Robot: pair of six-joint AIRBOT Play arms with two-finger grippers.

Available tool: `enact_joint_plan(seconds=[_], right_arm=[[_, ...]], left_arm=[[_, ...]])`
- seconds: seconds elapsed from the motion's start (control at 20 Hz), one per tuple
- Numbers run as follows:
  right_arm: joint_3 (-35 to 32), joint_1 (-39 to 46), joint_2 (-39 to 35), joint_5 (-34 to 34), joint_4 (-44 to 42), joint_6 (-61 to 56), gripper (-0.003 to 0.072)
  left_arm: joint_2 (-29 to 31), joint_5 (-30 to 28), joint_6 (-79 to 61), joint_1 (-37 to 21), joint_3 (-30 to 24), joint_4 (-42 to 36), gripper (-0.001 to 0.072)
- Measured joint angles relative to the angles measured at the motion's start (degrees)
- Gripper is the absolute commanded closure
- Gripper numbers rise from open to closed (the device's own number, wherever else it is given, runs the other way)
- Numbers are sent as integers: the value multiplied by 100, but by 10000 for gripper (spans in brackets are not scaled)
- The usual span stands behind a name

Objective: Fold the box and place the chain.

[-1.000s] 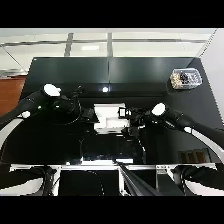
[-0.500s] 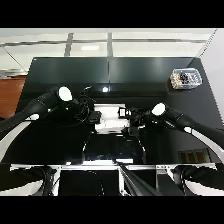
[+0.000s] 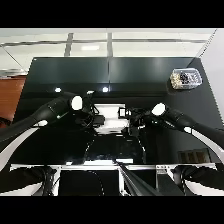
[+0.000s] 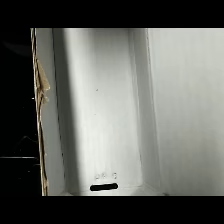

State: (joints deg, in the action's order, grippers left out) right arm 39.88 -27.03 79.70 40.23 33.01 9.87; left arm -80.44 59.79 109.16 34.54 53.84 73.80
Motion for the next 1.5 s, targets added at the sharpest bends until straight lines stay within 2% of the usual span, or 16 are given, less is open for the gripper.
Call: enact_joint_plan(seconds=[0.3, 0.7, 0.85, 0.9, 0.95, 1.1, 1.15, 1.2, 1.25, 1.35, 1.4, 1.45, 1.5], right_arm=[[0, 0, 2, 0, 2, 0, 490], [0, 0, 2, 0, 7, 2, 490], [0, 0, 2, 0, 4, 2, 490], [0, 0, 0, 0, 4, 2, 490], [0, 0, 2, 0, 4, 2, 490], [0, 0, 0, 35, 0, -15, 490], [0, 0, 0, 28, 0, -13, 490], [0, 0, 0, 15, 4, -2, 490], [0, 0, 0, -4, 17, 20, 490], [0, 0, 0, -4, 15, 17, 490], [0, 0, 0, -4, 13, 15, 490], [0, 0, 0, -4, 13, 13, 490], [0, 0, 0, -4, 17, 11, 490]], left_arm=[[-7, -4, 940, 321, 63, 516, 424], [-319, 181, 1355, 505, 546, 828, 425], [-442, 267, 1386, 520, 601, 833, 491], [-468, 284, 1388, 527, 612, 839, 533], [-481, 302, 1403, 531, 621, 839, 688], [-507, 356, 1440, 540, 638, 846, 685], [-509, 356, 1429, 540, 638, 846, 638], [-516, 352, 1394, 540, 638, 844, 435], [-525, 334, 1384, 540, 636, 824, 276], [-522, 337, 1386, 540, 638, 815, 271], [-520, 343, 1392, 540, 638, 804, 537], [-522, 337, 1405, 540, 638, 802, 687], [-520, 354, 1408, 540, 638, 826, 686]])
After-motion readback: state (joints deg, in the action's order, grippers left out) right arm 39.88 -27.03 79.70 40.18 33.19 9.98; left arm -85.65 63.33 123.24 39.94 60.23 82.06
